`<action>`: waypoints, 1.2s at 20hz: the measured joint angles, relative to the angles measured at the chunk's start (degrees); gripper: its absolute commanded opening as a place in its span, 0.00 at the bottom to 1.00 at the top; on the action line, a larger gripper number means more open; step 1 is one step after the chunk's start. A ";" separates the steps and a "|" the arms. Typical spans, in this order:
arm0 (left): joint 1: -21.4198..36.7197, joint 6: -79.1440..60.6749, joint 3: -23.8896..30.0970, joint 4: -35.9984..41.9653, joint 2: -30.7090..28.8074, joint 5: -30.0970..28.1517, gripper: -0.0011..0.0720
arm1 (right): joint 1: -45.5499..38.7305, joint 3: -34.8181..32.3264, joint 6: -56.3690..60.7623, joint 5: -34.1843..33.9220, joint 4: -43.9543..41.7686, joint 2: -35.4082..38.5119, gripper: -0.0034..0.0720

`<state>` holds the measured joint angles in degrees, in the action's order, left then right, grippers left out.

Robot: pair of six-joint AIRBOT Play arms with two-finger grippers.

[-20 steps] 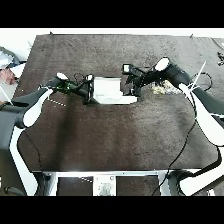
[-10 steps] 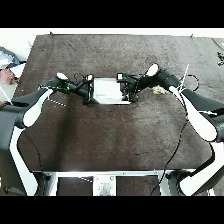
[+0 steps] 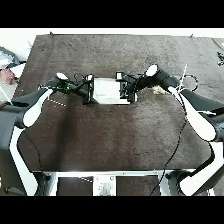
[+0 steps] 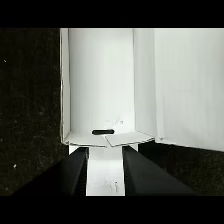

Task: Fold the box and place the chain.

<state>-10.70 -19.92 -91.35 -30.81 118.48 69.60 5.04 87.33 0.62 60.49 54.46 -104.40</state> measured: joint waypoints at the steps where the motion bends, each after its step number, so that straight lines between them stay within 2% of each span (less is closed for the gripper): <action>1: 0.00 -0.02 0.00 -0.02 0.00 0.00 0.65 | 0.22 0.00 0.00 -0.04 0.00 0.00 0.40; 3: 0.02 -0.07 0.00 -0.07 0.00 0.02 0.65 | 0.83 0.00 -0.52 -0.17 -0.02 0.00 0.40; 5: 0.07 -0.11 0.00 -0.09 0.00 0.00 0.65 | 1.36 -0.07 -0.96 -0.72 -0.15 -0.11 0.26; 16: 0.04 -0.04 0.00 0.33 0.00 0.02 0.65 | 1.88 -0.07 -3.52 -2.14 -4.85 -2.34 0.28; 17: 0.04 -0.02 0.00 0.35 0.00 0.00 0.65 | 1.86 -0.07 -3.65 -2.16 -5.22 -2.49 0.30; 18: 0.04 -0.02 0.00 0.33 0.00 -0.02 0.65 | 1.88 -0.07 -3.69 -2.21 -5.42 -2.62 0.48; 19: 0.04 -0.02 0.00 0.37 0.00 -0.02 0.65 | 1.88 -0.07 -3.80 -2.25 -5.70 -2.73 0.57; 24: 0.02 0.00 0.00 0.42 0.00 -0.02 0.65 | 1.88 -0.07 -4.02 -2.56 -4.87 -3.04 0.57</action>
